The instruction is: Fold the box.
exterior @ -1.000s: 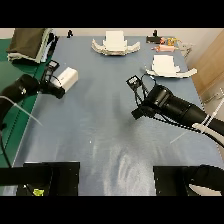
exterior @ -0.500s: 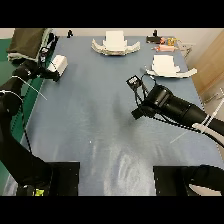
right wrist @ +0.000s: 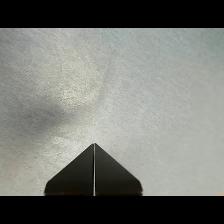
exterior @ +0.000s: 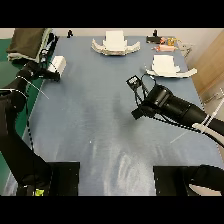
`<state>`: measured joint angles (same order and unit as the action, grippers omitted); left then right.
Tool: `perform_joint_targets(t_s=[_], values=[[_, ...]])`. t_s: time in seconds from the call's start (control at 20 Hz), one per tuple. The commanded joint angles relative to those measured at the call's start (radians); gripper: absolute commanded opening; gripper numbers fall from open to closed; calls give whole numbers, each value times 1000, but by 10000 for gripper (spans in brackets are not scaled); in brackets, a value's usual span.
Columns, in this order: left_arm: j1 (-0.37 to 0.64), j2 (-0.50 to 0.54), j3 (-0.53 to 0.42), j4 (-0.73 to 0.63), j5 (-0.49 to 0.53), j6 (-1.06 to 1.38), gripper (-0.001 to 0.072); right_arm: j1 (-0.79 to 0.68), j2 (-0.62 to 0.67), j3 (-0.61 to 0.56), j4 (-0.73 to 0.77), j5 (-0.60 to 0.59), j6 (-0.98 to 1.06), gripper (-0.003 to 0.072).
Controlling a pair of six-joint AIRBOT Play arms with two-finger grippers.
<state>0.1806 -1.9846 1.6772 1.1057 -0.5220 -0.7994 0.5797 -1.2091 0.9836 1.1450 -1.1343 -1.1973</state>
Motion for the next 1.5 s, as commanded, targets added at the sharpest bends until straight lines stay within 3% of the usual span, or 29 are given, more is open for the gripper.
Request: perform_joint_targets(t_s=[0.0,0.4,0.45,0.5,0.75,0.9,1.25,1.3,1.35,1.4,1.45], values=[[0,-5,4,-3,19,-2,512,0,-1,1,0,0,0,4],[0,-5,4,-5,52,-2,514,0,-1,1,0,0,0,4],[0,-5,5,-6,51,-3,576,0,-1,1,0,0,0,4],[1,-5,5,-6,50,-5,699,0,-1,1,0,0,0,4],[3,-1,5,-5,31,-5,700,0,-1,1,0,0,0,4],[24,35,5,6,-81,-5,700,0,-1,1,0,0,0,4],[101,229,5,49,-550,-103,698,0,-1,1,0,0,0,4],[101,258,5,43,-614,-141,563,0,-1,1,0,0,0,4],[97,291,5,20,-689,-170,74,0,-1,1,0,0,0,4],[90,320,5,2,-738,-159,13,0,-1,1,0,0,0,4],[76,348,5,-30,-777,-161,12,0,-1,1,0,0,0,4]])
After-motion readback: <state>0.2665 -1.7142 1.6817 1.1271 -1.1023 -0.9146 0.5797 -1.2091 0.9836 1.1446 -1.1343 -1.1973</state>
